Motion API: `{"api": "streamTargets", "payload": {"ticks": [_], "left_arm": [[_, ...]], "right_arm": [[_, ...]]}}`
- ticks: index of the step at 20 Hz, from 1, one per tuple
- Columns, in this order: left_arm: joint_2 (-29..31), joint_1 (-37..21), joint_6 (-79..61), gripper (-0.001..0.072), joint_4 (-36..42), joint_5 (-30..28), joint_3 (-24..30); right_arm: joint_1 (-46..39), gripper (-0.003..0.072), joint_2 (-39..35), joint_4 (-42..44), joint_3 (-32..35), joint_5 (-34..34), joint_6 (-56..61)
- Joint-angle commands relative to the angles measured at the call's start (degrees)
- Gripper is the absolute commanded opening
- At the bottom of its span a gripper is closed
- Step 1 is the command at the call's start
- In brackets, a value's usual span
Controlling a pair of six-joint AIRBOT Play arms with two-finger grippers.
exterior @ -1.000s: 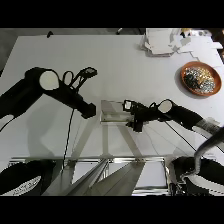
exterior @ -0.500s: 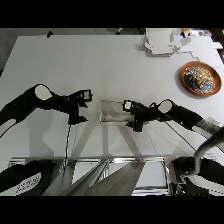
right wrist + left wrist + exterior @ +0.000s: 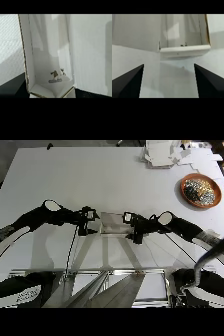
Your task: Fold the box and place the chain.
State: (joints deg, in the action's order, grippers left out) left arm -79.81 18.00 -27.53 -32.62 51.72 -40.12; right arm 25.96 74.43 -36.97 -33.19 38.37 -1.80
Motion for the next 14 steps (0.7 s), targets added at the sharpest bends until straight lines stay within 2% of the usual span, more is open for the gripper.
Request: {"api": "streamTargets", "payload": {"ticks": [1, 9, 14], "left_arm": [[-1.64, 0.37, -2.08, 0.0699, 3.23, -0.09, 0.04], [-1.86, 2.05, -3.34, 0.0699, -1.73, 0.85, 0.04], [-1.86, 2.47, -3.23, 0.0699, -1.64, 2.54, 0.09]], "right_arm": [[0.00, 0.0364, -0.04, 0.02, -0.02, 0.02, 0.02], [0.00, 0.0364, -0.04, 0.02, -0.02, 0.02, 0.02], [0.00, 0.0364, -0.04, 0.02, -0.02, 0.02, 0.02]]}}
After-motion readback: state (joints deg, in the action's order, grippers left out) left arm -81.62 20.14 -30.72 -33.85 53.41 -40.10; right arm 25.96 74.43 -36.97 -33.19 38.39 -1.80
